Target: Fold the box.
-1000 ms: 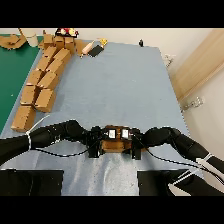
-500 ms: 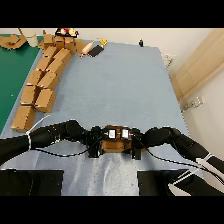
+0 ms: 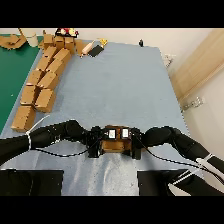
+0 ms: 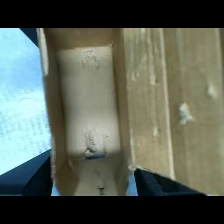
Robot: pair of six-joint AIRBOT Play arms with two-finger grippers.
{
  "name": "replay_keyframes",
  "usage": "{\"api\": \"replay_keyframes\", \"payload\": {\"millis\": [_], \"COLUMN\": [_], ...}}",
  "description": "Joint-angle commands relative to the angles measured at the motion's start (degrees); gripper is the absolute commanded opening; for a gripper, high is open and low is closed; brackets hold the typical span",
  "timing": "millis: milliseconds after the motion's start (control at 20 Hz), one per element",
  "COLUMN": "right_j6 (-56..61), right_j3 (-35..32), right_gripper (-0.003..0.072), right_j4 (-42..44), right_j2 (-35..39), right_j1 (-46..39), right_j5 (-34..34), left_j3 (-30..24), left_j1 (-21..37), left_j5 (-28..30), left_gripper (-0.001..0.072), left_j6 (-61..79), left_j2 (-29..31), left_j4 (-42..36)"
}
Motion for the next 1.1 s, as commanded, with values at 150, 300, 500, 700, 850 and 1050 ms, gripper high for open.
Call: {"api": "replay_keyframes", "payload": {"millis": [150, 300, 500, 700, 850, 1050], "right_j6": [17.20, 29.59, 50.07, 66.45, 83.91, 103.58], "right_j3": [1.14, 1.18, 1.18, 1.14, 1.05, -0.52], "right_gripper": [0.0720, 0.0720, 0.0716, 0.0713, 0.0712, 0.0191], "right_j4": [-13.79, -21.66, -12.63, 2.38, 1.57, -0.74], "right_j2": [7.04, 14.80, 25.99, 33.64, 36.48, 34.29], "right_j1": [-1.18, -1.18, -1.07, -1.01, -1.05, -1.11], "right_j5": [-6.93, -15.80, -26.08, -25.49, -20.55, -18.64], "left_j3": [0.00, 0.00, 0.00, 0.00, 0.00, 0.00], "left_j1": [0.00, 0.00, 0.00, 0.00, -0.04, -0.09], "left_j5": [0.00, 0.00, 0.00, 0.02, -0.02, 0.00], "left_gripper": [0.0510, 0.0510, 0.0510, 0.0509, 0.0509, 0.0510], "left_j6": [0.00, 0.00, 0.00, 0.00, 0.00, 0.00], "left_j2": [-0.02, -0.02, -0.02, -0.02, -0.02, -0.02], "left_j4": [0.00, 0.00, 0.00, 0.00, 0.00, 0.00]}}
